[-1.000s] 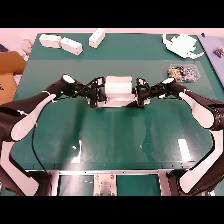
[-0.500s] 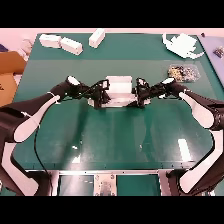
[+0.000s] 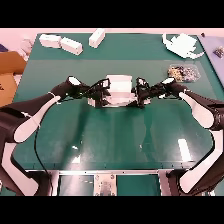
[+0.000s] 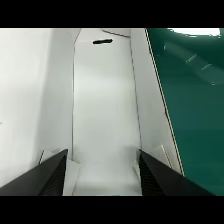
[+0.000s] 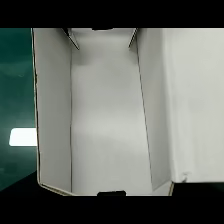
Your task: Fold the box and place the chain.
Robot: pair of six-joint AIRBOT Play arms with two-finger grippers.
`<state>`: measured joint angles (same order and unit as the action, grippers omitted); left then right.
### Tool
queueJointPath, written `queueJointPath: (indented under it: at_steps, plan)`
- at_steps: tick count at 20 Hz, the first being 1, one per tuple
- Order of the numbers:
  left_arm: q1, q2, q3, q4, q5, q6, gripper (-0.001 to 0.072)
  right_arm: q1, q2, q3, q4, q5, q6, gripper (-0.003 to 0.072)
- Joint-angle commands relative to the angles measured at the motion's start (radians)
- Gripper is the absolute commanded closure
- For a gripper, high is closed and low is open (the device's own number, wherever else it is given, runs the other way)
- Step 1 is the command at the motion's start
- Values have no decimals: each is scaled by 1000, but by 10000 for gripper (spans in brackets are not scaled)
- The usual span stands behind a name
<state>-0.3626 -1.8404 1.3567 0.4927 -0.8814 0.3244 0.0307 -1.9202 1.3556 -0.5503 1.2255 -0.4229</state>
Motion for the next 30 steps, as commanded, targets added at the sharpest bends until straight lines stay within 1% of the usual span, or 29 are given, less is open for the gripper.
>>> queueJointPath:
  at_steps: [1, 2, 3, 5, 8, 11, 12, 13, 14, 17, 18, 19, 20, 23, 24, 25, 28, 30]
  plan:
    - [0, -1, 0, 3, 16, -11, 161, 1, 1, 1, 0, 3, 0, 253]
    - [0, -1, 0, 12, 18, -10, 146, 1, 1, 1, 0, 3, 0, 253]
    - [0, -1, 0, 18, 24, -20, 64, 1, 1, 1, 0, 3, 0, 253]
    - [0, -1, 0, 23, 28, -33, -11, 1, 1, 1, 0, 3, 0, 254]
    - [0, -1, 0, 24, 27, -36, -11, 1, 1, 1, 0, 3, 0, 253]
    - [0, 0, 0, 25, 64, -28, 6, 1, 1, 1, 0, 2, 0, 253]
    - [1, 2, 0, 26, 79, -28, 185, 1, 1, 1, 0, 3, 0, 254]
    - [2, 5, 0, 32, 87, -28, 328, 1, 1, 1, 0, 3, 0, 253]
    - [4, 8, 0, 39, 90, -28, 352, 1, 1, 1, 0, 3, 0, 254]
    - [28, 28, 0, 42, 80, -33, 357, 1, 1, 1, 0, 3, 0, 253]
    - [39, 41, 0, 44, 63, -39, 450, 1, 1, 1, 0, 3, 0, 254]
    - [55, 59, 0, 51, 36, -37, 615, 1, 1, 1, 0, 2, 0, 254]
    - [72, 80, 0, 55, 12, -45, 659, 1, 1, 1, 0, 2, 0, 253]
    - [134, 125, 1, 63, -48, -136, 661, 1, 1, 1, 0, 2, 0, 253]
    - [155, 137, 1, 69, -72, -182, 689, 1, 1, 1, 0, 2, 0, 253]
    - [174, 144, 1, 72, -95, -231, 689, 1, 1, 1, 0, 2, 0, 253]
    - [218, 154, 0, 106, -104, -468, 690, 1, 1, 1, 0, 3, 0, 253]
    - [236, 154, 0, 188, -101, -697, 692, 1, 1, 1, 0, 3, 0, 254]
